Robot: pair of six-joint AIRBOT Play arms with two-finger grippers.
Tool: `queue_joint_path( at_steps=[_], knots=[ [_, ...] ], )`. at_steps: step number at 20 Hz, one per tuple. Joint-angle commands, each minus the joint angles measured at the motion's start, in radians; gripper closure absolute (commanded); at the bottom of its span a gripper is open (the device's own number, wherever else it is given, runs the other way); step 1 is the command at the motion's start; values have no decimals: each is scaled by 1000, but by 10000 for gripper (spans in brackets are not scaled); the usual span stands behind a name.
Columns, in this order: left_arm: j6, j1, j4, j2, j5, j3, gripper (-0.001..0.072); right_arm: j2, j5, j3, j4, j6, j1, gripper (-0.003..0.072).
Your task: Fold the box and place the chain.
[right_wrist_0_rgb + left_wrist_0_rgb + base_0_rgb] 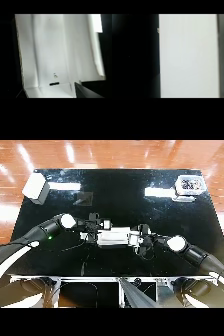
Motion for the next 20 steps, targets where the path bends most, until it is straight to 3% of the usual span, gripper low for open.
queue_joint_path(
  at_steps=[1, 11, 20],
  knots=[
    [0, 0, 1, 1, 0, 1, 689, 9, -26, 2, 14, 0, 1, -34],
    [0, 1, 1, 1, 0, 1, 689, 26, -11, 3, 79, -1, 1, -34],
    [0, 1, 0, 1, 0, 1, 689, -1, 18, 9, 244, -123, -27, -34]
  ],
)
